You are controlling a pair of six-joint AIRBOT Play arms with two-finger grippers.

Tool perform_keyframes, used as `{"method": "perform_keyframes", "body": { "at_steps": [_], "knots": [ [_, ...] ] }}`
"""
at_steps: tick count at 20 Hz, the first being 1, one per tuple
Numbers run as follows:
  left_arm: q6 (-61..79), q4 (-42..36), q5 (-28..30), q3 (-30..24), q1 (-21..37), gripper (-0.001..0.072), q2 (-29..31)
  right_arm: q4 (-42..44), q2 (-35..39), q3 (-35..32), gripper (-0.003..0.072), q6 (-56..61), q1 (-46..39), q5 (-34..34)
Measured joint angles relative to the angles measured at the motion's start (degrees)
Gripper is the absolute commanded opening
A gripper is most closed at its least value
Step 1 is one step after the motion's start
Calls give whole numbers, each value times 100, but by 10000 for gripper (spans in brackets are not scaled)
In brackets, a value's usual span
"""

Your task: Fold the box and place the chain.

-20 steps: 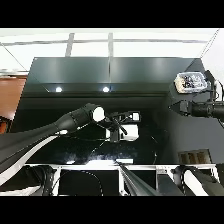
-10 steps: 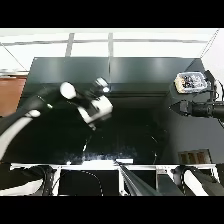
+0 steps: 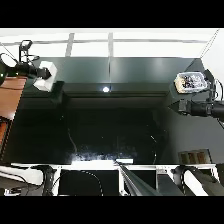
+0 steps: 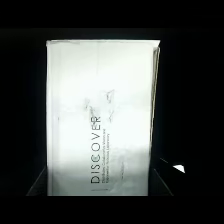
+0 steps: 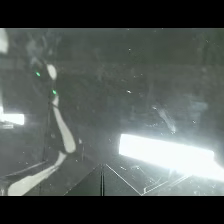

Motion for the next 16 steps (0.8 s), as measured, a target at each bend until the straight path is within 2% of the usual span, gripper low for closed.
{"method": "perform_keyframes", "body": {
  "at_steps": [4,5,6,7,8,11,12,14,16],
  "knots": [
    [-273,695,-129,1204,201,294,-1067,-2,0,0,14,22,170,-138],
    [-319,791,-199,1429,212,316,-1285,-2,0,0,13,24,195,-192],
    [-356,859,-262,1596,219,555,-1436,-4,0,0,13,31,210,-256],
    [-389,920,-284,1742,219,714,-1541,-4,0,0,13,42,219,-304],
    [-437,977,-289,1908,216,714,-1626,-2,0,0,13,46,223,-339],
    [-566,1078,-828,2673,199,709,-1742,7,0,0,13,63,240,-374],
    [-634,1099,-1119,2994,195,631,-1749,24,0,4,13,66,243,-367],
    [-863,1128,-1899,3491,192,28,-1624,57,2,42,13,70,245,-341],
    [-1123,1126,-2719,3534,192,22,-1268,61,9,127,13,72,245,-243]
  ]
}}
